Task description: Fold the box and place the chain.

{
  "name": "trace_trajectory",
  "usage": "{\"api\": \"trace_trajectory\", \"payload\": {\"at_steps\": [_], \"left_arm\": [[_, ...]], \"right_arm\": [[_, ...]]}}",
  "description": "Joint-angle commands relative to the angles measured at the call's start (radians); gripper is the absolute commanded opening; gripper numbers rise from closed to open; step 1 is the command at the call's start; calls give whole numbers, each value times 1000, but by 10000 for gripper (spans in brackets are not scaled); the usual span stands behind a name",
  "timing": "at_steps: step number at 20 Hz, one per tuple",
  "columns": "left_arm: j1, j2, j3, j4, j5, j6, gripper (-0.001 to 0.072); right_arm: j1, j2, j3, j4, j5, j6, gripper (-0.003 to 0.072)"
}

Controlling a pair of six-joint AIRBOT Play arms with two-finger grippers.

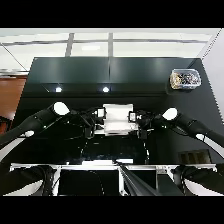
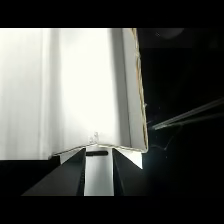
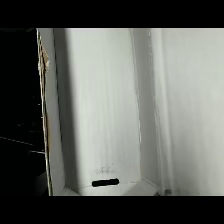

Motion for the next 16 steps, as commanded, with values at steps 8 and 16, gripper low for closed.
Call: {"api": "trace_trajectory", "payload": {"at_steps": [8,16], "left_arm": [[-8,-58,1,-163,48,0,163],[-18,-58,2,-143,55,5,256]], "right_arm": [[0,-1,0,0,1,0,201],[0,-1,0,0,1,0,201]]}}
